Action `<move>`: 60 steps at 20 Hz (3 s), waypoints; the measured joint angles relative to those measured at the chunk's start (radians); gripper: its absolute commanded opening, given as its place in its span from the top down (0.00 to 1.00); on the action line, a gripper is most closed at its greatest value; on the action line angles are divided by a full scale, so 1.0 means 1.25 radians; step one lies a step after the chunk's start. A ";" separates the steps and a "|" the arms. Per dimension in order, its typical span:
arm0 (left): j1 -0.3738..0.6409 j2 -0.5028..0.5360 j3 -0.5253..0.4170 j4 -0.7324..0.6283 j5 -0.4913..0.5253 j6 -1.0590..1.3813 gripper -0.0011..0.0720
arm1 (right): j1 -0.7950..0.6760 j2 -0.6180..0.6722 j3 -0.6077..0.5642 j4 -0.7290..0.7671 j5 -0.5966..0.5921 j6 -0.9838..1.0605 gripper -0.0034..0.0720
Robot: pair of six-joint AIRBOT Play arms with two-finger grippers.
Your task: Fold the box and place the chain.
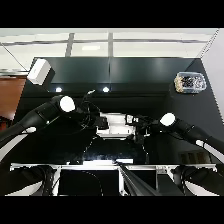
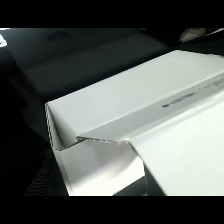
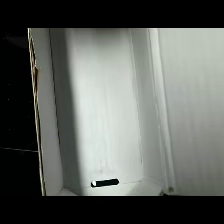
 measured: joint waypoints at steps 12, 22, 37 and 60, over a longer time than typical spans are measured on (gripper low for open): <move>-0.085 0.000 0.046 0.140 0.006 -0.162 0.30 | 0.000 0.000 0.000 0.000 0.000 0.000 0.65; -0.105 -0.021 0.052 0.219 0.009 -0.255 0.30 | 0.000 0.000 0.000 0.000 0.000 0.000 0.65; -0.181 -0.115 0.121 0.369 -0.050 -0.415 0.46 | 0.000 0.000 0.000 0.000 0.000 0.000 0.65; -0.205 -0.175 0.166 0.365 -0.070 -0.491 0.40 | 0.000 0.000 0.000 0.000 0.000 -0.002 0.65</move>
